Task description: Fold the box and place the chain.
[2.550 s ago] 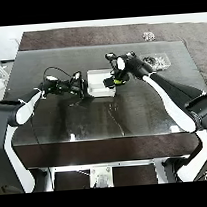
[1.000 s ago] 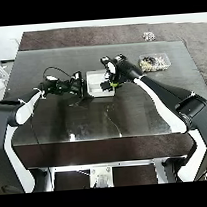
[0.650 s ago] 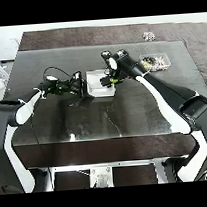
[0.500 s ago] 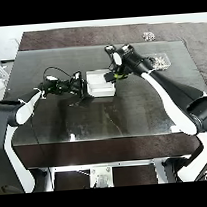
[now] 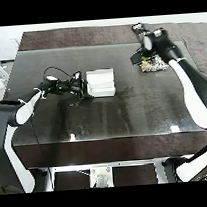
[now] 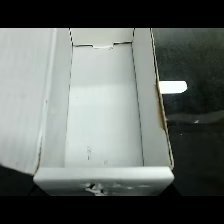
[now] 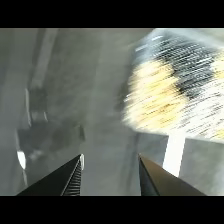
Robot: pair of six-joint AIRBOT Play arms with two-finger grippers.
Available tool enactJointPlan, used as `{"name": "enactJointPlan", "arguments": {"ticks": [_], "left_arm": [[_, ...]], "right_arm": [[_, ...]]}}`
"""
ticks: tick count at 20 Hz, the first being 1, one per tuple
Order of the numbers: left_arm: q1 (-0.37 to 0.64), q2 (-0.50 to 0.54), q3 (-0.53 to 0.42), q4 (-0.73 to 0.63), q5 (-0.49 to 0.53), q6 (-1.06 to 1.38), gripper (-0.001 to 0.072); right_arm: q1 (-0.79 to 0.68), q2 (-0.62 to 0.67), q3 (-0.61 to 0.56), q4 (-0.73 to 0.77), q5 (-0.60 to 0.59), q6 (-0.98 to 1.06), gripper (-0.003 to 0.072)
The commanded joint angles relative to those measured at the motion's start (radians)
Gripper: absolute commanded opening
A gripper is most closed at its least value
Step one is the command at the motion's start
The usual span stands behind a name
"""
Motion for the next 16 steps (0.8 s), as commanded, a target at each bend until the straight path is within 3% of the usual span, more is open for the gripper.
{"name": "enactJointPlan", "arguments": {"ticks": [1,4,6,16], "left_arm": [[0.000,0.001,0.000,0.000,0.000,0.002,0.0464],[0.001,0.001,0.000,0.000,0.000,0.002,0.0464],[0.000,0.001,0.000,0.000,0.000,0.001,0.0464],[0.001,0.001,0.000,0.000,0.000,0.001,0.0464]], "right_arm": [[-0.137,-0.001,0.001,0.124,-0.130,-0.080,0.0429],[-0.221,-0.033,0.001,0.247,-0.158,-0.163,0.0429],[-0.252,-0.064,0.001,0.254,-0.161,-0.185,0.0429],[-0.275,-0.177,0.002,0.399,-0.227,-0.276,0.0428]]}}
